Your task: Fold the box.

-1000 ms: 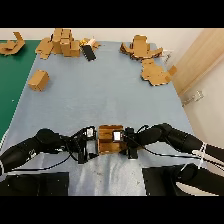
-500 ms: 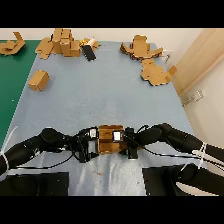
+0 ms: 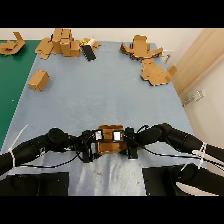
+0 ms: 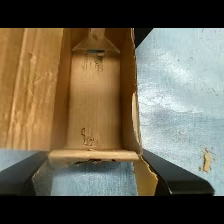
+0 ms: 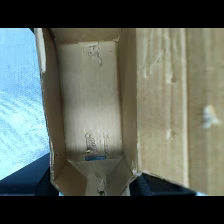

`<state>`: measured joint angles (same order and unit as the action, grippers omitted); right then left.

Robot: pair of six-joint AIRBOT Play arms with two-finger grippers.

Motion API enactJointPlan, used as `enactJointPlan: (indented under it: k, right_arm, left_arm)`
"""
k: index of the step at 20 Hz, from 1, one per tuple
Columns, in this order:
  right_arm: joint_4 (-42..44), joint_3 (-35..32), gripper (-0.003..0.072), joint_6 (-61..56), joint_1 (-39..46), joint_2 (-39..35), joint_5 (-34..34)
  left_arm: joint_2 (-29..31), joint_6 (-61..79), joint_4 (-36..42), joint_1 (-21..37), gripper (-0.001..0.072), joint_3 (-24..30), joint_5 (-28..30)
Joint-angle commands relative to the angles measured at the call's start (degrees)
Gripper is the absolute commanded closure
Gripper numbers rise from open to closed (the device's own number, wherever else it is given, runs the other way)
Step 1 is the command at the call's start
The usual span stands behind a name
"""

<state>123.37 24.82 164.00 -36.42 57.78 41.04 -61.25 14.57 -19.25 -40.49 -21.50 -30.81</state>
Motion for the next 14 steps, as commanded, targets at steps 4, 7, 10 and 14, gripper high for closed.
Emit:
enactJointPlan:
  k: [4,7,10,14]
  right_arm:
    - [0.0,0.0,0.0217,0.0,0.0,0.0,0.0]
    - [0.0,0.0,0.0218,0.0,0.0,0.0,0.0]
    - [0.0,0.0,0.0218,0.0,0.0,0.0,0.0]
    - [0.0,0.0,0.0218,0.0,0.0,0.0,0.0]
  left_arm:
    - [-0.9,-0.4,-0.1,-0.2,0.0024,-0.7,0.3]
    - [-0.9,-0.4,0.0,-0.2,0.0024,-0.7,0.3]
    - [-0.9,-0.5,0.0,-0.2,0.0026,-0.7,0.4]
    - [-0.9,-0.5,0.0,-0.2,0.0083,-0.7,0.4]
